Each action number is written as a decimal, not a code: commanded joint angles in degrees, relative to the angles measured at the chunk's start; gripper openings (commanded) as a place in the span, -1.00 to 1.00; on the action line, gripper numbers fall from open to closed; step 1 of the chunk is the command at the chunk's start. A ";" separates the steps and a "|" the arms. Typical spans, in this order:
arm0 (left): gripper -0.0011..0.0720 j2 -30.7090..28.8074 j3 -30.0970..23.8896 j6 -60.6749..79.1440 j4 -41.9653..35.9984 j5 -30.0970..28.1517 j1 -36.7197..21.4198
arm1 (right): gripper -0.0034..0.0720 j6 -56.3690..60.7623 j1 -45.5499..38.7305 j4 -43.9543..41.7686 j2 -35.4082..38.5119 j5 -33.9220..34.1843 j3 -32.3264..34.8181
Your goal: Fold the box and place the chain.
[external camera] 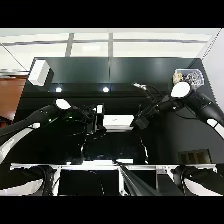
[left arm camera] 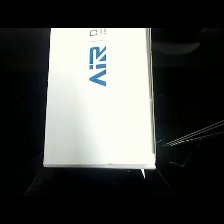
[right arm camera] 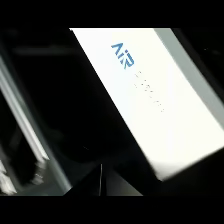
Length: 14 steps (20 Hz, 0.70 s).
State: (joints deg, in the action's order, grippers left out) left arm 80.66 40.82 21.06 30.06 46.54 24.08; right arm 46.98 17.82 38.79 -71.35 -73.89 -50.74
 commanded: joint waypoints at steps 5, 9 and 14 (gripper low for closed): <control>0.19 0.04 0.00 0.02 0.00 -0.07 0.00 | -0.88 5.38 -2.08 -24.15 -2.40 16.59 11.58; 0.19 0.04 0.00 0.02 0.00 -0.07 0.00 | -0.88 8.79 -0.02 -18.53 -5.16 19.28 11.58; 0.19 0.04 0.00 0.00 -0.02 -0.09 0.00 | -0.88 10.05 1.46 -14.84 -5.44 21.64 11.58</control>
State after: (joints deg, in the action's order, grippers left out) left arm 80.66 40.82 21.06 30.04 46.50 24.08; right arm 55.83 18.59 21.10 -76.34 -54.65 -39.35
